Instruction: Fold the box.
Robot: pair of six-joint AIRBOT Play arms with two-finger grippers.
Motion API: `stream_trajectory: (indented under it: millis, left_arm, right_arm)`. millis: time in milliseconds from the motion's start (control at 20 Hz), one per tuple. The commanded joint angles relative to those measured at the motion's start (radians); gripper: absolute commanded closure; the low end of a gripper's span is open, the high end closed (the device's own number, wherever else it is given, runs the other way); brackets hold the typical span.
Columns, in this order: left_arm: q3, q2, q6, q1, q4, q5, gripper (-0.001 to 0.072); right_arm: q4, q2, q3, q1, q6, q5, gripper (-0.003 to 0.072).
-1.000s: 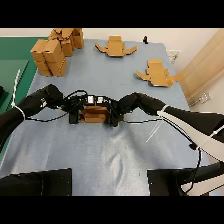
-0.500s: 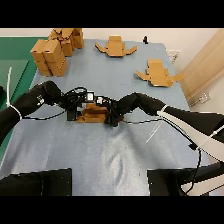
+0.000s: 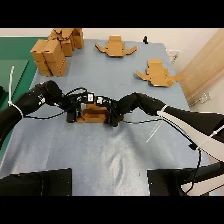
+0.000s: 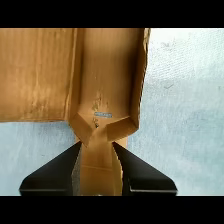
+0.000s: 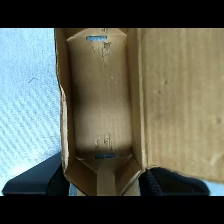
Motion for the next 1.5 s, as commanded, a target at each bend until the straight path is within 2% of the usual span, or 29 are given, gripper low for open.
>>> stream_trajectory:
  millis: [0, 100, 300, 600, 650, 700, 750, 1450]
  left_arm:
    - [0.002, -0.013, 0.043, 0.0, -0.106, 0.004, 0.0438]
    - [0.004, -0.012, 0.072, 0.0, -0.154, 0.0, 0.061]
    - [0.004, -0.013, 0.081, 0.0, -0.151, -0.046, 0.0611]
    - [0.004, -0.026, 0.082, 0.0, -0.161, -0.035, 0.0608]
    - [0.004, -0.028, 0.082, 0.0, -0.161, -0.035, 0.0536]
    - [0.004, -0.032, 0.081, 0.0, -0.16, -0.032, 0.0384]
    - [0.004, -0.037, 0.081, 0.0, -0.159, -0.031, 0.035]
    - [0.004, -0.039, 0.063, 0.0, -0.226, -0.013, 0.035]
  right_arm:
    - [0.0, -0.001, 0.0, 0.0, 0.0, 0.0, 0.0341]
    - [0.0, -0.001, 0.0, 0.0, 0.0, 0.0, 0.0341]
    - [0.0, -0.001, 0.0, 0.0, 0.0, 0.0, 0.0341]
    - [0.0, -0.001, 0.0, 0.0, 0.0, 0.0, 0.0341]
    - [0.0, -0.001, 0.0, 0.0, 0.0, 0.0, 0.0341]
    - [0.0, -0.001, 0.0, 0.0, 0.0, 0.0, 0.0341]
    - [0.0, -0.001, 0.0, 0.0, 0.0, 0.0, 0.0341]
    - [0.0, -0.001, 0.0, 0.0, 0.0, 0.0, 0.0341]
